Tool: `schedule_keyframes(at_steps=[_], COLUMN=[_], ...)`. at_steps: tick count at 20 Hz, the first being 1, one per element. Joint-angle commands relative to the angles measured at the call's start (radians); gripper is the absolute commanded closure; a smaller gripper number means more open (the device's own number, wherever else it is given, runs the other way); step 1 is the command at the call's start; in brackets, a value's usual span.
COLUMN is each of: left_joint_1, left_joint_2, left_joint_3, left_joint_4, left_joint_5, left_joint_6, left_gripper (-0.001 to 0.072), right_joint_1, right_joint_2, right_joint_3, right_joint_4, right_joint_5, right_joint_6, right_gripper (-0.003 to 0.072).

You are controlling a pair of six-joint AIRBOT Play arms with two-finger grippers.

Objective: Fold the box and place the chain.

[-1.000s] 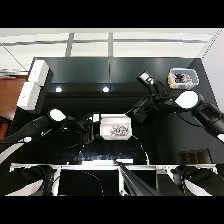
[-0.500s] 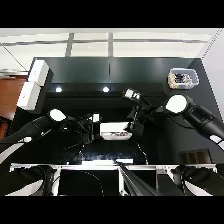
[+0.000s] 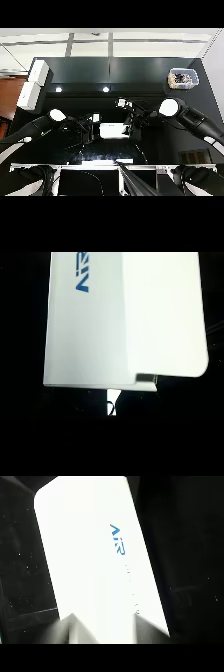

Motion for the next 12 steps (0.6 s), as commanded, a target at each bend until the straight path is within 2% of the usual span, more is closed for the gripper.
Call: schedule_keyframes(at_steps=[1,9,10,11,12], left_joint_1=[0.0,0.0,0.0,0.0,0.0], left_joint_2=[-0.001,-0.001,-0.001,-0.001,-0.001], left_joint_3=[0.001,0.001,0.001,0.001,0.001], left_joint_4=[0.0,0.0,0.0,0.0,0.0], left_joint_5=[0.0,0.0,0.0,0.0,0.0], left_joint_6=[0.0,0.0,0.0,0.0,0.0], left_gripper=[0.0314,0.0313,0.0314,0.0314,0.0314], right_joint_1=[0.004,0.004,0.004,0.004,0.004], right_joint_2=[-0.001,-0.001,-0.001,-0.001,-0.001], right_joint_3=[0.0,0.0,0.0,0.0,0.0], right_joint_4=[0.0,-0.007,-0.006,-0.006,-0.008], right_joint_5=[0.021,-0.006,-0.003,-0.003,-0.004], right_joint_6=[-0.001,-0.001,-0.001,-0.001,-0.001], right_gripper=[0.0379,0.0377,0.0332,0.0152,0.0139])
